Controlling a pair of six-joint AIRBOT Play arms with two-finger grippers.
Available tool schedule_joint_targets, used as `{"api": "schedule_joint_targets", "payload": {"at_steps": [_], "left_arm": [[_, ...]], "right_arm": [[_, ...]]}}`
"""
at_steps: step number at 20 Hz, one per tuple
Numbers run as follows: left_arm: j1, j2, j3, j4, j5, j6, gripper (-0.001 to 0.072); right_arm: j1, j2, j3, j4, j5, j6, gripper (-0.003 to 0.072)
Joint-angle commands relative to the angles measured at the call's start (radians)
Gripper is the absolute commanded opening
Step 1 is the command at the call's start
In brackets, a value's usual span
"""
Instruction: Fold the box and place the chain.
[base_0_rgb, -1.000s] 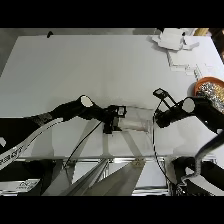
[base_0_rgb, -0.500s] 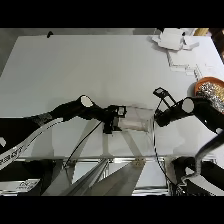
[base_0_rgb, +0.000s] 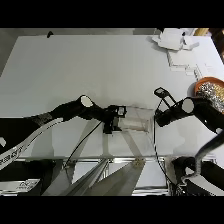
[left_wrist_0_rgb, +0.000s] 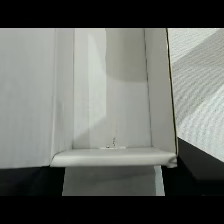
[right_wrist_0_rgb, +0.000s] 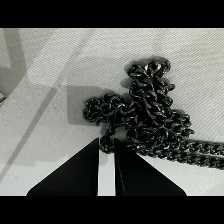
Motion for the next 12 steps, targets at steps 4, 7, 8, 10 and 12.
{"api": "schedule_joint_targets", "payload": {"at_steps": [4, 7, 8, 10, 12], "left_arm": [[0.001, 0.0, 0.001, 0.0, 0.0, 0.0, 0.0206], [0.001, 0.0, 0.001, 0.0, 0.0, 0.0, 0.0206], [0.001, 0.0, 0.001, 0.0, 0.0, 0.0, 0.0206], [0.001, 0.0, 0.001, 0.0, 0.0, 0.0, 0.0206], [0.001, 0.0, 0.001, 0.0, 0.0, 0.0, 0.0206]], "right_arm": [[0.001, -0.001, -0.001, 0.007, -0.002, 0.001, 0.0078], [0.001, -0.027, -0.001, 0.021, -0.005, 0.027, 0.0079], [0.005, -0.04, -0.001, 0.022, -0.004, 0.027, 0.0079], [0.006, -0.042, 0.0, 0.019, 0.013, 0.027, 0.0018], [0.006, -0.024, 0.0, -0.004, 0.056, 0.027, 0.0018]]}}
